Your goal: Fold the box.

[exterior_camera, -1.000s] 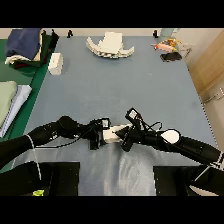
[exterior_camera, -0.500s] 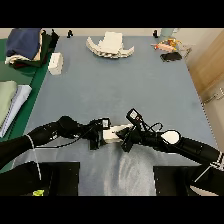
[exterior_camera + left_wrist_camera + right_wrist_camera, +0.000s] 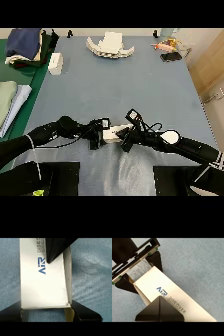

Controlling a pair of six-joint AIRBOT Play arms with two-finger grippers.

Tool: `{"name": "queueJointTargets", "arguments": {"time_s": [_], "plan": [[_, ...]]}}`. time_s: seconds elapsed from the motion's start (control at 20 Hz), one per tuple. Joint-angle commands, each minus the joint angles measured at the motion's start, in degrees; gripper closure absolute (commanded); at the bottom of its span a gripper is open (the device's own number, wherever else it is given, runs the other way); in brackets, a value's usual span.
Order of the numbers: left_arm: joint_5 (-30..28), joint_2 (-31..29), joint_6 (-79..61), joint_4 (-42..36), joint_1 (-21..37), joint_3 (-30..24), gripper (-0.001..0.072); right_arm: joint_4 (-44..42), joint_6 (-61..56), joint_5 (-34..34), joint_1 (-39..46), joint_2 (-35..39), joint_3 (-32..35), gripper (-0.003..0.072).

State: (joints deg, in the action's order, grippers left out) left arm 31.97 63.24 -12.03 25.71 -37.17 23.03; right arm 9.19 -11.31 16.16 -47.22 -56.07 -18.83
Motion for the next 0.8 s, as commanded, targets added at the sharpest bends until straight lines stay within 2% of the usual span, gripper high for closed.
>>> {"name": "queueJointTargets", "arguments": {"time_s": [0.0, 0.55, 0.6, 0.7, 0.75], "plan": [[0.00, 0.00, 0.00, 0.00, 0.00, 0.00, 0.0204, -0.02, -0.02, -0.57, -0.04, 0.11, -0.15, 0.0681], [0.00, -0.02, 0.00, 0.00, 0.00, 0.02, 0.0204, -0.02, -0.04, -0.98, 0.02, 0.22, -0.15, 0.0680], [0.00, 0.00, 0.00, 0.00, 0.00, 0.02, 0.0204, -0.02, -0.31, -1.57, 0.02, 0.52, -0.15, 0.0632], [0.00, 0.00, 0.00, 0.00, 0.00, 0.02, 0.0204, -0.04, -1.79, -1.90, 0.07, 2.71, -0.68, 0.0456], [0.00, -0.02, 0.00, 0.00, 0.00, 0.02, 0.0203, -0.04, -2.54, -1.95, 0.07, 4.63, -1.27, 0.0439]]}}
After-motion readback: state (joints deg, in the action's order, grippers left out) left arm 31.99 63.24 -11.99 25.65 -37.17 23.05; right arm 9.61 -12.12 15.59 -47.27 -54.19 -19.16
